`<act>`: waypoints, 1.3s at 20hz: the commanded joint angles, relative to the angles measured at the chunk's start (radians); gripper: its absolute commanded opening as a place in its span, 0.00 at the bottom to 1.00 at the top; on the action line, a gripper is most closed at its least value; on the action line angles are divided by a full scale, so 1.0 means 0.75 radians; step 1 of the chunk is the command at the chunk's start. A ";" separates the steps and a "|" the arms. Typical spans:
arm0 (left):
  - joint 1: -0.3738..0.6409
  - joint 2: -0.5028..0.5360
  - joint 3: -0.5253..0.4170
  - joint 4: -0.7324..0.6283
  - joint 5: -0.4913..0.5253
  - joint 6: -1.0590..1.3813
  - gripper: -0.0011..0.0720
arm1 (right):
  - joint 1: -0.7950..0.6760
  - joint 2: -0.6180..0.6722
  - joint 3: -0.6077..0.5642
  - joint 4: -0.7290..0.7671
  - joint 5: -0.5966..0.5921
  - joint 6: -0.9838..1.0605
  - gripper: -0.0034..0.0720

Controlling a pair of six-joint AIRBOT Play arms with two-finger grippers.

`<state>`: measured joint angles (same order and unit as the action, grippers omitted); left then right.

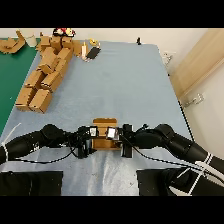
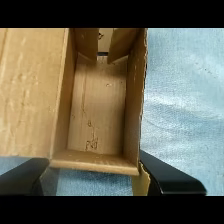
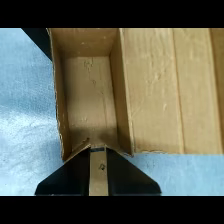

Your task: Fold the box.

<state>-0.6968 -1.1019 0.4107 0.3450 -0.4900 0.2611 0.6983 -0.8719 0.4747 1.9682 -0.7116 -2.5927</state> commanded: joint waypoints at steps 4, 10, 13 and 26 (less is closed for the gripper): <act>0.000 0.001 0.001 -0.001 0.001 0.001 0.83 | 0.014 -0.034 -0.002 0.045 -0.001 -0.015 0.62; 0.000 0.001 0.001 -0.001 0.001 0.000 0.83 | 0.016 -0.042 -0.002 0.030 -0.007 -0.015 0.62; 0.000 0.001 0.001 -0.001 0.001 0.000 0.83 | 0.016 -0.032 -0.002 -0.007 -0.017 -0.008 0.62; 0.000 0.001 0.001 -0.001 0.001 0.000 0.83 | -0.093 0.229 -0.001 -0.842 -0.413 1.626 0.05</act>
<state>-0.6968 -1.1019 0.4107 0.3435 -0.4892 0.2607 0.6804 -0.7444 0.4732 1.5745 -0.9024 -1.8988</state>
